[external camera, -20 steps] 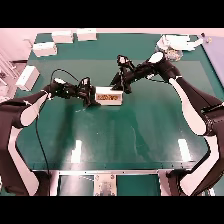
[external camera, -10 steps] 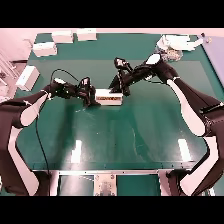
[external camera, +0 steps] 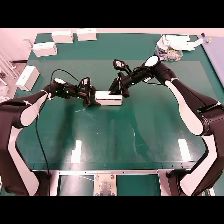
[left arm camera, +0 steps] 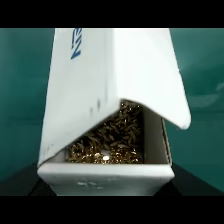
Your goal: Fold the box and place the chain.
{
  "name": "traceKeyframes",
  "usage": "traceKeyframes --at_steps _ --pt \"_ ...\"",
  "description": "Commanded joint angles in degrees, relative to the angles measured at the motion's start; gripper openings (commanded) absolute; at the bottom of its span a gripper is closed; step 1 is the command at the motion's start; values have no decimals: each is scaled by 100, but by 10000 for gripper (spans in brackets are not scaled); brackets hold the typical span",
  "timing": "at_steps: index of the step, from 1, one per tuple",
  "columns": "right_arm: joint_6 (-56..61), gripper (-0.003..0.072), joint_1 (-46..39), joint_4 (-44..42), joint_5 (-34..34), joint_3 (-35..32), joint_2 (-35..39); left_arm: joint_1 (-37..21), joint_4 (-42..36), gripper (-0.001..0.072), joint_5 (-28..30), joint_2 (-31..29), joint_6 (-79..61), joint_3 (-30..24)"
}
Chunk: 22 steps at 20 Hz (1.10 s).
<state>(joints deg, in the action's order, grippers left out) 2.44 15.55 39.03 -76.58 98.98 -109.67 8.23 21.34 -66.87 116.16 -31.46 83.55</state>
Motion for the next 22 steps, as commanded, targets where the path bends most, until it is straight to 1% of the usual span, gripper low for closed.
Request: traceKeyframes --at_steps 1,5,8,12,15,19,22 --pt "57 215 7 -20 28 -2 -31 -7 0 484 0 -2 -4 0" --pt "57 214 4 -22 267 -2 -31 -7 0 484 0 -2 -4 0" --pt "59 215 4 -20 326 -2 -31 -7 0 484 0 -2 -4 0" --pt "59 213 4 -20 326 -2 -31 -7 0 484 0 -2 -4 0" --pt "151 194 7 -20 321 -2 -31 -7 0 484 0 -2 -4 0" --pt "212 194 7 -20 107 -2 -31 -7 0 484 0 -2 -4 0" --pt "299 194 7 -20 96 -109 -31 -7 2 484 0 -2 -4 0"
